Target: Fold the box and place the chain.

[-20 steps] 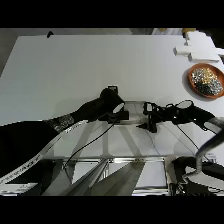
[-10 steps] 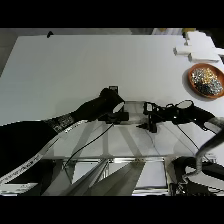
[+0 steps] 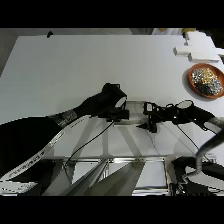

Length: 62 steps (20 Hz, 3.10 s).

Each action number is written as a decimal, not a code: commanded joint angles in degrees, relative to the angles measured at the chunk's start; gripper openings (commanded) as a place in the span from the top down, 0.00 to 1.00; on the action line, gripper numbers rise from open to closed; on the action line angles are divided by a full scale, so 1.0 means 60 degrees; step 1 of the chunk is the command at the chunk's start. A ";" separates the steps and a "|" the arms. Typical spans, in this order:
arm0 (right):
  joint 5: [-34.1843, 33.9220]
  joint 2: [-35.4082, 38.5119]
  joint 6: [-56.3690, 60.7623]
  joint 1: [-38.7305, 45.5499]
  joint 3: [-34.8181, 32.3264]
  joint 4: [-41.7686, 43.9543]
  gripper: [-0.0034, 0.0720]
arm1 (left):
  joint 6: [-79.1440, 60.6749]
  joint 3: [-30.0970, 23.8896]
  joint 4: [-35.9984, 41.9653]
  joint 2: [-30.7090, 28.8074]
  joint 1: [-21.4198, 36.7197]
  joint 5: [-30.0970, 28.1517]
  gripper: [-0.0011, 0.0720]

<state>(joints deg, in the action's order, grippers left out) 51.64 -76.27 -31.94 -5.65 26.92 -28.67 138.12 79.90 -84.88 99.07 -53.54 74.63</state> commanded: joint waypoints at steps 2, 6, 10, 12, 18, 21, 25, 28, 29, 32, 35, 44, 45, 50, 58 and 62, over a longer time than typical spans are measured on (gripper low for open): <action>-0.0004 0.0000 0.0000 0.0000 -0.0004 0.0000 0.41 | 0.0350 0.0040 0.0062 0.0219 -0.0084 0.0051 0.81; 0.0000 0.0000 0.0000 0.0000 -0.0004 0.0004 0.41 | 0.0543 0.0040 0.0062 0.0266 -0.0095 0.0025 0.94; 0.0000 0.0000 0.0000 0.0000 -0.0004 0.0004 0.41 | 0.0630 0.0040 0.0066 0.0262 -0.0127 -0.0036 0.98; 0.0000 0.0000 0.0000 0.0000 -0.0004 0.0004 0.41 | 0.0586 0.0040 0.0069 0.0233 -0.0127 -0.0004 0.94; 0.0000 0.0000 0.0000 0.0000 -0.0004 0.0004 0.41 | -0.0612 0.0040 0.0149 -0.0612 0.0215 0.0120 0.58; -0.0004 0.0000 0.0000 0.0000 -0.0004 0.0004 0.41 | -0.2765 0.0040 0.0361 -0.1461 0.0710 0.0397 0.58; 0.0000 0.0000 0.0000 0.0000 -0.0004 0.0004 0.41 | -0.6284 0.0018 0.0710 -0.2980 0.1228 0.0871 0.22; -0.0004 0.0000 0.0000 0.0000 -0.0004 0.0004 0.41 | -0.9573 -0.0816 0.1257 -0.4007 0.1661 0.0576 0.08; 0.0000 0.0000 0.0000 0.0000 -0.0004 0.0004 0.41 | -1.1071 -0.1370 0.1614 -0.4346 0.1898 -0.0113 0.08; 0.0000 0.0000 0.0000 0.0000 -0.0004 0.0004 0.41 | -1.5110 -0.3246 0.3330 -0.4929 0.2914 -0.1555 0.09; 0.0000 0.0000 0.0000 0.0000 -0.0004 0.0000 0.41 | -1.9311 -0.5067 0.4575 -0.4768 0.3807 -0.2415 0.09; 0.0000 0.0000 0.0000 0.0000 -0.0004 0.0004 0.41 | -2.8192 -0.6240 1.0663 -0.2226 0.3985 -0.4641 0.03; 0.0000 0.0000 0.0000 0.0000 -0.0004 0.0000 0.41 | -2.8308 -0.6237 1.0757 -0.2084 0.3909 -0.4856 0.02; -0.0004 0.0000 0.0000 0.0000 -0.0004 0.0004 0.41 | -2.8287 -0.6240 1.0750 -0.1876 0.3847 -0.4619 0.02; -0.0004 0.0000 0.0000 0.0000 -0.0004 0.0000 0.41 | -2.8021 -0.6240 1.1140 -0.1712 0.3588 -0.4692 0.02; 0.0000 0.0000 0.0000 0.0000 -0.0004 0.0004 0.41 | -2.7700 -0.6233 1.1497 -0.1683 0.3432 -0.5402 0.02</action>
<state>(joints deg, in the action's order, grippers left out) 51.62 -76.25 -31.88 -5.63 26.92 -28.62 -29.15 42.46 -17.76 88.75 -32.42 44.82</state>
